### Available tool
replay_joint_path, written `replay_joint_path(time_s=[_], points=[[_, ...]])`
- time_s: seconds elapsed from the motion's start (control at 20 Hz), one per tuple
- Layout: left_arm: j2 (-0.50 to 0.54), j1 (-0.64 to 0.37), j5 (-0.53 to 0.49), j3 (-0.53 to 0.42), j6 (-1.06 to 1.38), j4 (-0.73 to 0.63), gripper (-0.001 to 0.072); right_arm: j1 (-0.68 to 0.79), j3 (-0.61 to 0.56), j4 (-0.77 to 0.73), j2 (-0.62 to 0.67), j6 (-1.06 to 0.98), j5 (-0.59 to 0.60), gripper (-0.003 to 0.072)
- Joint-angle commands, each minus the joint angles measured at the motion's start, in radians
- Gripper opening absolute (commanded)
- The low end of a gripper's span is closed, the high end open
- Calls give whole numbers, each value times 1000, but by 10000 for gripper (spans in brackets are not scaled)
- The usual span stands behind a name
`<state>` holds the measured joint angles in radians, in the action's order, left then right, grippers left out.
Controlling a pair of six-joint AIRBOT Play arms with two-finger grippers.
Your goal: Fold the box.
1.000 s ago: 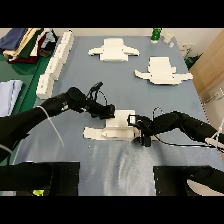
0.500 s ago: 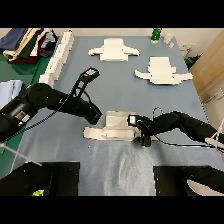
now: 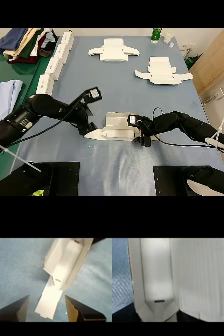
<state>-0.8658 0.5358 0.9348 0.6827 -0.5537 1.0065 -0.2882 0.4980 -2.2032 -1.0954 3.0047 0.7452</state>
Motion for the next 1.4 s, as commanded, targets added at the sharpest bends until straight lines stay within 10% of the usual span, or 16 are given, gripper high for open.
replay_joint_path(time_s=[0.0,0.3,0.45,0.65,0.75,1.35], points=[[-91,-25,-32,-85,301,-126,676,0,-1,0,0,0,0,393],[-248,-21,-78,-87,487,-222,674,0,-1,0,0,0,0,393],[-265,-5,-92,-87,523,-251,456,0,-1,0,0,0,0,393],[-302,3,-186,-87,585,-313,455,0,-1,0,0,0,0,393],[-306,22,-204,-87,594,-316,244,0,-1,0,0,0,0,393],[-306,82,-246,-87,647,-461,227,0,-1,0,0,0,0,393]])
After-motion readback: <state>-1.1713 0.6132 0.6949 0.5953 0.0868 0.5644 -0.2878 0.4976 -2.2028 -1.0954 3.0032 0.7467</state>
